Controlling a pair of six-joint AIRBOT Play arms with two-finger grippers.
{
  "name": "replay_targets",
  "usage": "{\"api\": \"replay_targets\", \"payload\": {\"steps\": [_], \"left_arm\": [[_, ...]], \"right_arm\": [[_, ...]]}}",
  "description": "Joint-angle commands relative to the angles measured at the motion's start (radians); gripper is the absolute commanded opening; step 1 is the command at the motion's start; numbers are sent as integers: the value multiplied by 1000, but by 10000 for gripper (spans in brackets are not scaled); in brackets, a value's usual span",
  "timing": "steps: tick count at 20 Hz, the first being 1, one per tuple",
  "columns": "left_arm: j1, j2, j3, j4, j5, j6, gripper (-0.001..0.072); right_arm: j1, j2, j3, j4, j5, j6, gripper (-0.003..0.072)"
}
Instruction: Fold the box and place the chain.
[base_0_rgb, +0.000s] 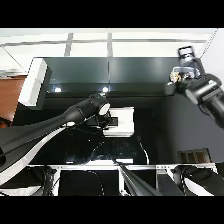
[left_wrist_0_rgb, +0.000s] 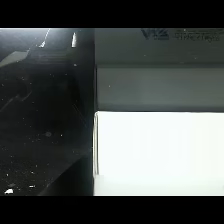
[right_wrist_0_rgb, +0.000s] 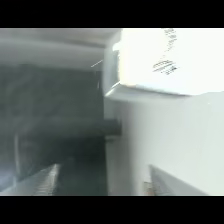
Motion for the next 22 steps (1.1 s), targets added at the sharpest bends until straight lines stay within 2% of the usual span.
{"api": "replay_targets", "payload": {"steps": [1,3,5,9,12,14,15,19,20,21,22], "left_arm": [[1,0,0,1,3,1,26],[1,0,0,1,2,1,26],[1,0,0,2,3,1,26],[1,0,0,0,1,1,26],[1,0,0,1,0,1,27],[1,0,0,1,0,1,26],[1,0,0,1,0,1,27],[1,0,0,1,0,1,27],[1,0,0,1,0,1,26],[1,0,0,1,0,1,27],[1,0,0,2,0,1,27]], "right_arm": [[-249,-129,2,196,-221,19,709],[-333,-255,106,293,-217,13,707],[-396,-410,310,321,-101,-2,701],[-496,-748,791,432,194,-59,701],[-540,-922,1021,484,291,-59,699],[-550,-978,1081,485,292,-58,688],[-553,-988,1082,484,263,-53,594],[-554,-1032,1082,530,179,-32,590],[-554,-1040,1082,534,184,-32,527],[-554,-1044,1082,537,200,-33,524],[-555,-1042,1082,537,216,-44,317]]}}
